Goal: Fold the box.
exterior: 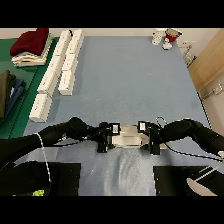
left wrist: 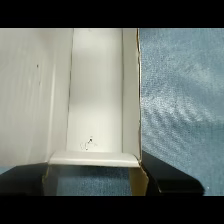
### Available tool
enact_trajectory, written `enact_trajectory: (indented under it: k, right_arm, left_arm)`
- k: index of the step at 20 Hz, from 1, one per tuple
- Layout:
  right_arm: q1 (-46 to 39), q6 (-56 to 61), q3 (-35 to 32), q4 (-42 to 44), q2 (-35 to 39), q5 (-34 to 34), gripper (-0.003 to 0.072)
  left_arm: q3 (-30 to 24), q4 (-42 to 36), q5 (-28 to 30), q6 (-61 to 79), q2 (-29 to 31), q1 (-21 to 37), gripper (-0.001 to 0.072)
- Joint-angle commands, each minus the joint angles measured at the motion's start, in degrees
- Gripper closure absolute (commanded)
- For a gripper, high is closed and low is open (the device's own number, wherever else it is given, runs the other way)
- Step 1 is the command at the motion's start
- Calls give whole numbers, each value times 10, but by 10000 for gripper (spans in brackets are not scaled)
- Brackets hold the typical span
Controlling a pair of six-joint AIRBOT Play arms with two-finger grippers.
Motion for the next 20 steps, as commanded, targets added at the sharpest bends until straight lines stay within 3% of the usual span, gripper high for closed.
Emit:
enact_trajectory:
  k: [1, 9, 10, 11, 16, 20]
  right_arm:
    - [0, 0, 0, 0, 0, 0, 137]
    - [0, 4, 1, 10, 4, 2, 130]
    - [0, 21, 2, 3, 11, 1, 8]
    - [0, 42, 2, -8, 23, 2, -34]
    - [0, 214, 20, -158, 100, -75, -34]
    - [0, 490, 53, -252, 160, -194, -34]
  left_arm:
    - [1, 0, 0, 0, 0, 0, 357]
    - [0, 0, 0, 0, 0, 0, 357]
    - [1, 0, 0, 0, 0, 0, 356]
    - [1, 0, 0, 0, 0, 0, 357]
    - [1, 0, 0, 0, 0, 0, 356]
    - [1, 0, 0, 0, 0, 0, 356]
